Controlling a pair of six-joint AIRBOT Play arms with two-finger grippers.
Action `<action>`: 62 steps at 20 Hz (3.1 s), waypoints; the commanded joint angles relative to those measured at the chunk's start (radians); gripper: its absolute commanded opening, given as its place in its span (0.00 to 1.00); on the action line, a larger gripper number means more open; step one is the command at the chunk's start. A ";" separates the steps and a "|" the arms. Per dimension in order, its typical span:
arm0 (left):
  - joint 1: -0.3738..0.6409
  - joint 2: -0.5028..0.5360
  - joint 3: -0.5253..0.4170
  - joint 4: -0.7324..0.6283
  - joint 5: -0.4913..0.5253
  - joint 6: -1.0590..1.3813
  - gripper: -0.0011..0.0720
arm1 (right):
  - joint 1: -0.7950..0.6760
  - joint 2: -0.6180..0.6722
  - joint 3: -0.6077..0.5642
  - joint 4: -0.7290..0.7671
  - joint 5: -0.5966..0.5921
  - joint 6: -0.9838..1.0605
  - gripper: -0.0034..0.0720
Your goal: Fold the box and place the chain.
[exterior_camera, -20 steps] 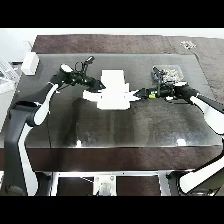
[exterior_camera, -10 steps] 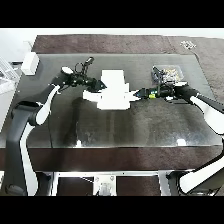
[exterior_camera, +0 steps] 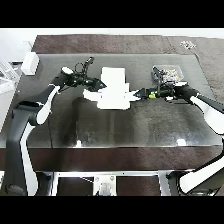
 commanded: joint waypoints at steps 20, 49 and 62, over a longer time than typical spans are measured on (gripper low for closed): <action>0.044 -0.004 -0.003 -0.152 -0.291 0.629 0.04 | -0.106 0.000 0.002 0.136 0.017 -0.049 0.36; -0.023 0.048 -0.115 -0.113 -0.103 0.918 0.04 | -0.185 -0.001 -0.016 0.314 0.139 -0.177 0.36; -0.009 0.051 -0.203 -0.223 -0.090 1.022 0.04 | -0.185 -0.001 -0.019 0.311 0.139 -0.177 0.34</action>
